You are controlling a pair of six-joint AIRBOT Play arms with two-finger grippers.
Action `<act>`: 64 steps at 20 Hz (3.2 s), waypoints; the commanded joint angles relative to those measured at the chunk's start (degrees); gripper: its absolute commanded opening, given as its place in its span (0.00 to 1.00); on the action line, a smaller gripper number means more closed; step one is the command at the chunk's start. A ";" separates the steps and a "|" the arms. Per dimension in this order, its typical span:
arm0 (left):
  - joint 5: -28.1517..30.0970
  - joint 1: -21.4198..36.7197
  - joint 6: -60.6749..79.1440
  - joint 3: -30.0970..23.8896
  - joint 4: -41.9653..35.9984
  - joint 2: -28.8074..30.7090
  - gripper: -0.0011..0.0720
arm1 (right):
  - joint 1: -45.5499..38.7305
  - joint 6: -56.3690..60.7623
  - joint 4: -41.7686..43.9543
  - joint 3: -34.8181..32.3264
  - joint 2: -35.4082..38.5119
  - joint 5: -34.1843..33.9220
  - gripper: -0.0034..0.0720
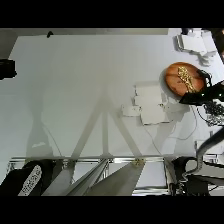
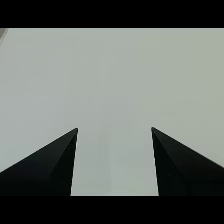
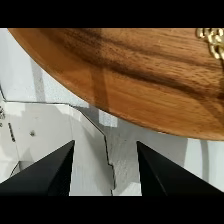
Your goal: Fold the box and place the chain.
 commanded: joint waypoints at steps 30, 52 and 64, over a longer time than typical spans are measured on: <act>0.00 0.02 0.00 0.07 0.00 -0.02 0.70 | 45.94 -12.00 23.87 -6.47 19.41 -29.46 0.05; 0.00 0.02 0.00 0.07 0.00 -0.04 0.70 | 58.36 -0.85 31.21 -33.66 23.39 -66.20 0.05; 0.00 0.02 0.00 0.07 0.00 -0.04 0.70 | 58.55 0.44 31.08 -33.64 23.21 -66.25 0.06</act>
